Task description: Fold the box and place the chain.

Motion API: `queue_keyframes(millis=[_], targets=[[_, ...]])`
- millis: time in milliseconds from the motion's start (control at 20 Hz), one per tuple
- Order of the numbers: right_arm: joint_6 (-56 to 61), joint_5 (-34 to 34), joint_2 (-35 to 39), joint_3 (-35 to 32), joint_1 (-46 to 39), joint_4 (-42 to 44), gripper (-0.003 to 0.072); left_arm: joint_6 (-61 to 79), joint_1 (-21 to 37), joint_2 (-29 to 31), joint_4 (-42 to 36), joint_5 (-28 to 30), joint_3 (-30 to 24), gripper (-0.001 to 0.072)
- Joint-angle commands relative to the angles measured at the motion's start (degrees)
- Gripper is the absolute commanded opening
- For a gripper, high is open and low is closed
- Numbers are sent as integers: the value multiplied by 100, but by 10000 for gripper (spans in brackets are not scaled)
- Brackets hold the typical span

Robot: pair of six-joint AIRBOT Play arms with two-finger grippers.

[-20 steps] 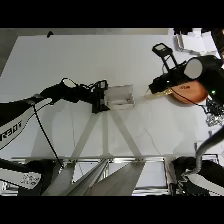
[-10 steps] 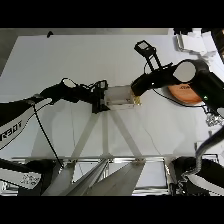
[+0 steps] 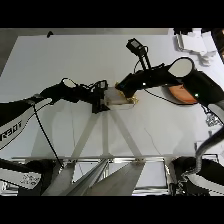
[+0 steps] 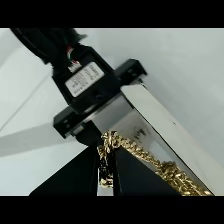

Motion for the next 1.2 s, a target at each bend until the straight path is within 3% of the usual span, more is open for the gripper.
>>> queue_keyframes(millis=[0,300,400,450,600,750,900,1000,1150], targets=[[-535,-48,-341,-2,4,721,9,0,-2,0,2,0,-2,321],[-529,-109,-752,-2,-24,85,22,0,-2,0,2,0,-2,321],[-531,48,-732,-2,-164,-13,199,0,-2,0,2,0,-2,321],[-531,203,-721,-2,-293,0,232,0,-2,0,2,0,-2,321],[-597,951,-645,-2,-822,-4,235,0,-2,0,2,2,-2,321],[-1869,1803,-597,-2,-1502,-87,295,0,-2,0,2,0,-2,321],[-2817,1410,-636,-68,-2011,-664,333,0,-2,0,2,0,-2,321],[-3510,1220,-820,-90,-2212,-881,425,0,-2,0,2,0,-2,321],[-4572,1224,-1281,-90,-2175,-879,434,0,-2,0,2,0,-2,321]])
